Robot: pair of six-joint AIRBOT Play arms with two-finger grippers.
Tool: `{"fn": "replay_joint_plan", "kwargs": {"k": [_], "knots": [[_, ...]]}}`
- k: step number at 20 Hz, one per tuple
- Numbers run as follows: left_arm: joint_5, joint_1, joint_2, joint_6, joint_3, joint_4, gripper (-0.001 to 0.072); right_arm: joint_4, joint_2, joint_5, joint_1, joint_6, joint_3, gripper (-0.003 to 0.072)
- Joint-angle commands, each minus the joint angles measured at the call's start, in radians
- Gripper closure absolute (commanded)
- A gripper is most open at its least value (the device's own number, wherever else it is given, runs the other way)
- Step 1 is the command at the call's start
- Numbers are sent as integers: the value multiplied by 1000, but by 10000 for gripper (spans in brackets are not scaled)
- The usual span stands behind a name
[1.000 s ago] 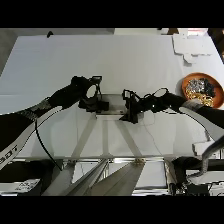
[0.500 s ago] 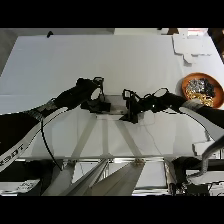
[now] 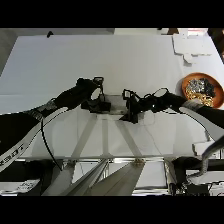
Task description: Fold the box and place the chain.
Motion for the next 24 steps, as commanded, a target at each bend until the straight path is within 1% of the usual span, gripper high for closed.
{"fn": "replay_joint_plan", "kwargs": {"k": [1, 2, 3, 7, 8, 10, 11, 15, 17, 19, 20, 21, 22, 24], "knots": [[-23, 1, 3, -7, 1, -5, 577, 0, 0, 0, 0, 0, 0, 226], [-30, 2, 6, -7, 1, -4, 489, 0, 0, 0, 0, 0, 0, 226], [-42, 2, 11, -7, 1, -4, 473, 0, 0, 0, 0, 1, 0, 226], [-98, 17, 54, -3, 1, -11, 473, 0, 0, 0, 0, 0, 0, 226], [-116, 29, 71, -2, 1, -16, 455, 0, 0, 0, 0, 0, 0, 226], [-137, 54, 110, 13, 1, -32, 306, 0, 0, 0, 0, 0, 0, 226], [-144, 69, 131, 30, 1, -43, 293, 0, 0, 0, 0, 1, 0, 226], [-150, 150, 217, 166, 0, -115, 293, 0, 0, 0, 0, 0, 0, 226], [-143, 204, 253, 300, 0, -174, 293, 0, 0, 0, 0, 0, 0, 226], [-155, 267, 267, 550, 0, -254, 296, 0, 0, 0, 0, 0, 0, 226], [-167, 299, 267, 686, -5, -301, 330, 0, 0, 0, 0, 0, 0, 226], [-172, 330, 266, 797, -17, -344, 402, 0, 0, 0, 0, 0, 0, 226], [-166, 365, 266, 914, -39, -395, 435, 0, 0, 0, 0, 0, 0, 226], [-124, 422, 266, 1169, -92, -480, 422, 0, 0, 0, 0, 0, 0, 226]]}}
